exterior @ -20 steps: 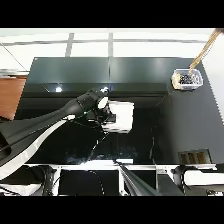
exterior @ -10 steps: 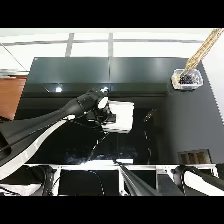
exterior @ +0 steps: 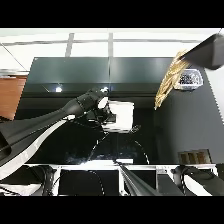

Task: Fold the box and place the chain.

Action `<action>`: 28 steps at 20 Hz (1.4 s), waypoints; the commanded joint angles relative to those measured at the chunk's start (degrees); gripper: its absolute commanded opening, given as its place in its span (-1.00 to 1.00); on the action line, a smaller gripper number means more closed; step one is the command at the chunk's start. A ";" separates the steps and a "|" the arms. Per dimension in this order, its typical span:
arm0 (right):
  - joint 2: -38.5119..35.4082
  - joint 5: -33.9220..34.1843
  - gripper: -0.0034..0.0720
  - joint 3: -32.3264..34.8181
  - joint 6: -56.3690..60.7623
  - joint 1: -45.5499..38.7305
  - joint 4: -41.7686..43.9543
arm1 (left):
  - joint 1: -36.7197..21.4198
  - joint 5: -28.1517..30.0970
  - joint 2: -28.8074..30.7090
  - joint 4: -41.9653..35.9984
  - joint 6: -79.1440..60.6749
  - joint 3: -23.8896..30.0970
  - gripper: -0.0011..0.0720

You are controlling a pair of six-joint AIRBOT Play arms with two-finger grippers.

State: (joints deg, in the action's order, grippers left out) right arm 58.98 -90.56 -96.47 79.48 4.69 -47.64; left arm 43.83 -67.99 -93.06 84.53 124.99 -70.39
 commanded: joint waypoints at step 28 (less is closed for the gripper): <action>-0.42 26.75 -0.18 45.07 3.72 8.48 -4.52 | -0.04 0.22 -0.04 0.02 -0.02 -0.04 -0.90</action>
State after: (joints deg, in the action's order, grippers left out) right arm 60.45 -58.83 -51.29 82.98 18.26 -44.18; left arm 43.83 -67.92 -93.06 84.55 124.99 -70.39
